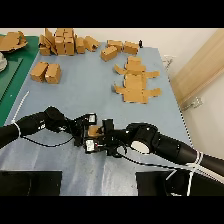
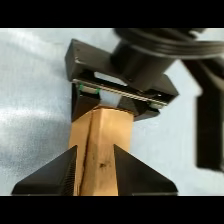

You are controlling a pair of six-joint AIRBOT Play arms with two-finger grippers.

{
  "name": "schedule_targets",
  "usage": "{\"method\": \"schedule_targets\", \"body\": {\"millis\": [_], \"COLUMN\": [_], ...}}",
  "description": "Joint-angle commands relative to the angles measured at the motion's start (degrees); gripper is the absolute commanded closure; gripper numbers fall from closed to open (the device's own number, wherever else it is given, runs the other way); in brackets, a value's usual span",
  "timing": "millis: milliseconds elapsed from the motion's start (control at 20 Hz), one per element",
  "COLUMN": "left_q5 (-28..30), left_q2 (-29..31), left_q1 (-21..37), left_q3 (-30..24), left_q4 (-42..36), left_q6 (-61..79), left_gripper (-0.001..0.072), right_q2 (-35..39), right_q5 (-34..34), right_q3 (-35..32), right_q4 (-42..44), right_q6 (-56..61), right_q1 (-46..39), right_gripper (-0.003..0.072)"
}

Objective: Fold the box.

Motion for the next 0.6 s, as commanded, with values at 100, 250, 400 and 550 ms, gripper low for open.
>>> {"method": "schedule_targets", "body": {"millis": [100,250,400,550], "left_q5": [0.00,0.00,0.00,0.00], "left_q2": [-0.02,-0.02,-0.02,-0.02], "left_q1": [0.00,0.00,0.00,0.00], "left_q3": [0.02,0.02,0.02,0.02], "left_q4": [0.02,0.02,0.02,0.02], "left_q6": [0.04,0.07,0.07,0.07], "left_gripper": [0.0315,0.0315,0.0315,0.0315], "right_q2": [5.49,11.23,19.74,26.51], "right_q5": [3.50,3.93,-1.16,-11.78], "right_q3": [0.04,-2.40,-10.99,-21.92], "right_q4": [1.51,14.21,34.53,55.67], "right_q6": [26.60,56.08,59.60,52.92], "right_q1": [-0.24,-4.11,-10.40,-15.87], "right_gripper": [0.0684,0.0687,0.0688,0.0688]}}
